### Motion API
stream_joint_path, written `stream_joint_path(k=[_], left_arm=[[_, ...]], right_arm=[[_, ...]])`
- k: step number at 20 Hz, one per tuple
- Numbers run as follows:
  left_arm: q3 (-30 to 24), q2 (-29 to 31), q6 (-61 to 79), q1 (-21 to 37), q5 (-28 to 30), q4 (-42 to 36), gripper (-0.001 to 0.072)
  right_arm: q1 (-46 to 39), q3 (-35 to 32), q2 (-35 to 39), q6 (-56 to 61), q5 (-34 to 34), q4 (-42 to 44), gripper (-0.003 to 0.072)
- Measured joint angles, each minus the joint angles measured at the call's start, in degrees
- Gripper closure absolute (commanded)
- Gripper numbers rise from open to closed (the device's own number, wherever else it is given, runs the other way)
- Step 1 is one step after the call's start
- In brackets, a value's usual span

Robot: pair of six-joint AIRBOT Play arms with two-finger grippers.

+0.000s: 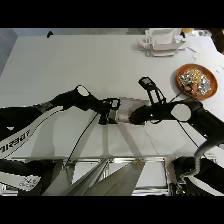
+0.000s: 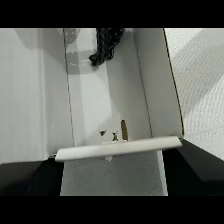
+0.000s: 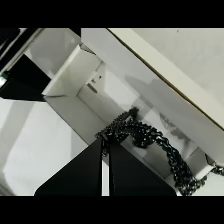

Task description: Fold the box and place the chain.

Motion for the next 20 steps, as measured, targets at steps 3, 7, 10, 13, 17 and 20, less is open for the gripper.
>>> stream_joint_path(k=[3, 7, 10, 13, 17, 20], left_arm=[[0.0, 0.0, 0.0, 0.0, 0.0, 0.0, 0.0700], [0.0, 0.0, 0.0, 0.0, 0.0, 0.0, 0.0700], [0.0, 0.0, 0.0, 0.0, 0.0, 0.0, 0.0700], [0.0, 0.0, 0.0, 0.0, 0.0, 0.0, 0.0700], [0.0, 0.0, 0.0, 0.0, 0.0, 0.0, 0.0700], [0.0, 0.0, 0.0, 0.0, 0.0, 0.0, 0.0700]], right_arm=[[0.7, -0.1, -2.8, 0.0, -2.0, -0.6, 0.0636], [1.0, -0.2, -4.6, 0.0, -2.6, -1.7, 0.0524], [1.0, -0.2, -5.0, 0.0, -2.5, -2.0, 0.0525], [0.7, -0.1, -2.8, 0.0, -1.7, -2.3, 0.0526], [-2.8, 0.5, 5.1, 0.0, 2.3, -5.8, 0.0527], [-9.0, 0.6, 10.9, 1.1, 5.8, -11.5, 0.0527]])
